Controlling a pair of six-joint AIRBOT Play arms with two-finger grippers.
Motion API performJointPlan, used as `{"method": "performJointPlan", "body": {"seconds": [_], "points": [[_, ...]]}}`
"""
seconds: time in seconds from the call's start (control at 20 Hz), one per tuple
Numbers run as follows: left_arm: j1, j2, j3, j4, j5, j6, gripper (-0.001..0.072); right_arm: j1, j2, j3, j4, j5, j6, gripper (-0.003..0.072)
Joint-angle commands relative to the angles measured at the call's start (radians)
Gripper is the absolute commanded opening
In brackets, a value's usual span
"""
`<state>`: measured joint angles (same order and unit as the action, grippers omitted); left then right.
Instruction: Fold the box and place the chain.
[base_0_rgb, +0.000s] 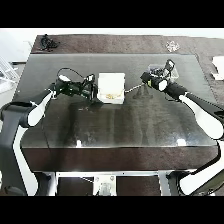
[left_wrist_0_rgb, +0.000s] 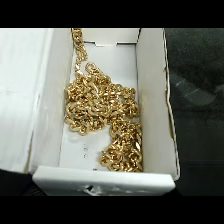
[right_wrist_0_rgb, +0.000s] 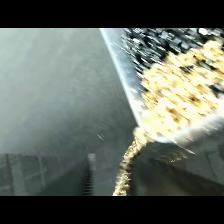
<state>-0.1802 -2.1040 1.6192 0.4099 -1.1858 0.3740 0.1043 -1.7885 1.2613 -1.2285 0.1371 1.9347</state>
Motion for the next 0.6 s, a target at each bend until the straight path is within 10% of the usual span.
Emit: {"method": "performJointPlan", "body": {"seconds": [0.0,0.25,0.55], "points": [[0.0,0.001,0.0,0.0,0.0,0.0,0.064,0.007,-0.043,0.046,0.013,-0.01,-0.008,0.0093],[0.0,0.001,0.0,0.0,0.0,0.0,0.064,0.0,-0.011,0.045,0.013,-0.032,-0.008,0.0003],[0.0,0.001,0.0,0.0,0.0,0.0,0.064,0.095,0.323,0.049,0.012,-0.033,-0.213,0.0002]]}}
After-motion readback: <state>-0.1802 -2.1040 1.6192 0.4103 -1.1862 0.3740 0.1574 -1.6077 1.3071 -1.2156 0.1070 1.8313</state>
